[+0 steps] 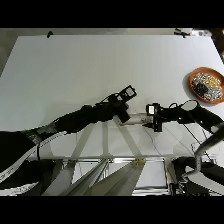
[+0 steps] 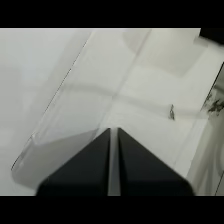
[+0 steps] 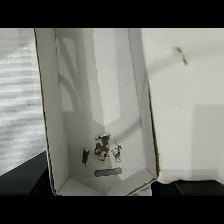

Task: Fold the box and place the chain.

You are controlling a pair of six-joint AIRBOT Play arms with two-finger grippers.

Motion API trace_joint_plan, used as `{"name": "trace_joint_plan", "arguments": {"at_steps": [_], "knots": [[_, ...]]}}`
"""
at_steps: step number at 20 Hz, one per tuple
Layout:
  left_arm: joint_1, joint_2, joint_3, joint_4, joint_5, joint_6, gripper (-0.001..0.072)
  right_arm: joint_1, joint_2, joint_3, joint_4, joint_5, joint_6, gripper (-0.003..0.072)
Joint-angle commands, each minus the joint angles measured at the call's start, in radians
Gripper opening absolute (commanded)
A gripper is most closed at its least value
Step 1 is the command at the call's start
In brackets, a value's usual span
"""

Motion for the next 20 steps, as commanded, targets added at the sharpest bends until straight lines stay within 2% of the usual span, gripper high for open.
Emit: {"name": "trace_joint_plan", "arguments": {"at_steps": [1, 4, 7, 9, 10, 14, 20], "knots": [[0.0, 0.072, 0.001, 0.05, -0.01, 0.0, 0.0143, 0.0, 0.001, 0.0, 0.001, 0.001, 0.002, 0.0436], [0.003, 0.142, 0.001, 0.121, 0.103, -0.001, 0.0148, 0.0, 0.001, 0.0, 0.001, 0.001, 0.002, 0.0436], [0.039, 0.201, 0.001, 0.172, 0.324, -0.001, 0.0126, 0.0, 0.001, 0.0, 0.001, 0.001, 0.002, 0.0436], [0.078, 0.198, -0.01, 0.197, 0.484, 0.011, 0.0004, 0.0, 0.001, 0.0, 0.001, 0.001, 0.002, 0.0436], [0.092, 0.196, -0.034, 0.196, 0.517, 0.03, 0.0005, 0.0, 0.001, 0.0, 0.001, 0.001, 0.002, 0.0436], [0.097, 0.182, -0.137, 0.177, 0.527, 0.198, 0.0012, 0.0, 0.001, 0.0, 0.001, 0.001, 0.002, 0.0436], [0.092, 0.1, -0.14, 0.167, 0.462, 0.24, 0.004, 0.0, 0.001, 0.0, 0.001, 0.001, 0.002, 0.0436]]}}
